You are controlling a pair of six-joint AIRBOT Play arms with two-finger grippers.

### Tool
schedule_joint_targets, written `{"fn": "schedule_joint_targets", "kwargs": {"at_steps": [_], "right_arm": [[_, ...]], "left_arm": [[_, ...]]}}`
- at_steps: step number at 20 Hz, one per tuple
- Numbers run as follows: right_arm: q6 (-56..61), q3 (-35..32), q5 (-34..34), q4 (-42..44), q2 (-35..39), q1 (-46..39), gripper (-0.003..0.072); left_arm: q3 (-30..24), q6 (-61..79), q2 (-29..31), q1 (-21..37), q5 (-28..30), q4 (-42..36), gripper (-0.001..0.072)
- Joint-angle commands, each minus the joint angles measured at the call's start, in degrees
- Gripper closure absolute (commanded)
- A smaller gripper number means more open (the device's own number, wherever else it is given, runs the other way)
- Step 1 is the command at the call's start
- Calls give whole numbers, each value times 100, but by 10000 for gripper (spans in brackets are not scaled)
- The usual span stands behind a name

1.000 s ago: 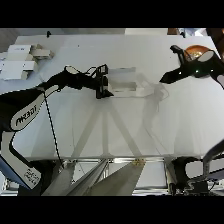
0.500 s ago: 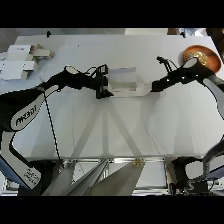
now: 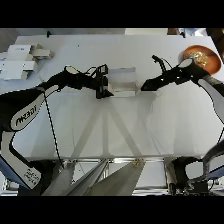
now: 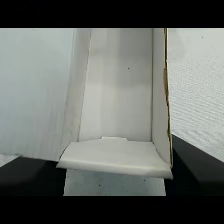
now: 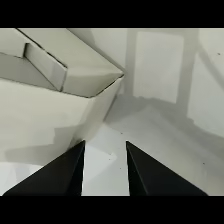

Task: Fold the box and place the chain.

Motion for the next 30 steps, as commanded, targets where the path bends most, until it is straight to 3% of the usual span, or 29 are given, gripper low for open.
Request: {"fn": "schedule_joint_targets", "kwargs": {"at_steps": [1,4,5,10,12,19,30], "right_arm": [[-4,0,9,291,129,13,390],[-7,0,15,466,181,13,362],[-11,0,15,566,179,17,286],[-249,0,-234,782,179,103,268],[-260,0,-433,570,179,208,168],[-227,0,-643,315,179,616,156],[1038,0,-1137,-997,179,942,159]], "left_arm": [[4,2,-4,2,0,0,314],[4,2,-4,2,0,0,314],[4,2,-4,2,0,0,314],[4,2,-4,2,0,0,314],[4,2,-4,2,0,0,314],[4,2,-4,2,0,0,314],[4,2,-4,2,0,-2,314]]}}
